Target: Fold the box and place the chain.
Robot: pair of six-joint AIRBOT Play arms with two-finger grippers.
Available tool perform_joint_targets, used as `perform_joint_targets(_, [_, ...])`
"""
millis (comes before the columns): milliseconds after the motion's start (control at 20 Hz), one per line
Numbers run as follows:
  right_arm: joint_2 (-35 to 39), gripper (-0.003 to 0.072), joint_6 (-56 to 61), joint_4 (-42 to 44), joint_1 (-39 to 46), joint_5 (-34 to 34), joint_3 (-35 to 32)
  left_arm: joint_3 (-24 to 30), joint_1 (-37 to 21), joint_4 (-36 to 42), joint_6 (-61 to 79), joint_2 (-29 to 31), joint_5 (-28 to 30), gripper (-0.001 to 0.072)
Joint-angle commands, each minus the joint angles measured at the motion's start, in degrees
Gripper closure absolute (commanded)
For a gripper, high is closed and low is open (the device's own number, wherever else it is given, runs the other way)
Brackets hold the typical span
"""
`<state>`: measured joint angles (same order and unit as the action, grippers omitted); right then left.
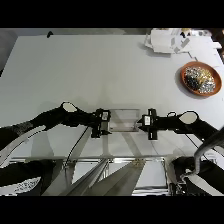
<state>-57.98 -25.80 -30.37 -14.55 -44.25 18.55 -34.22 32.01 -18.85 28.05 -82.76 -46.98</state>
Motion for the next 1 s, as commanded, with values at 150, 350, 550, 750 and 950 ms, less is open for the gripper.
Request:
perform_joint_targets(150, [-3.1,0.0448,-1.9,4.0,-2.5,-0.3,0.0,0.0,0.0,0.0,0.0,0.0,0.0,0.056])
perform_joint_targets(350, [-4.8,0.035,-2.1,5.0,-3.4,1.7,0.0,0.0,0.0,0.0,0.0,0.0,0.0,0.056])
perform_joint_targets(550, [-4.8,0.0342,-2.1,5.6,-3.4,1.8,0.0,0.0,0.0,0.0,0.0,0.0,0.0,0.056])
perform_joint_targets(750, [-4.7,0.0338,-2.1,5.5,-3.1,1.6,0.0,0.0,0.0,0.0,0.0,0.0,0.0,0.056])
perform_joint_targets(950, [0.6,0.0345,6.1,-1.0,-0.9,1.1,0.0,0.0,0.0,0.0,0.0,0.0,0.0,0.056])
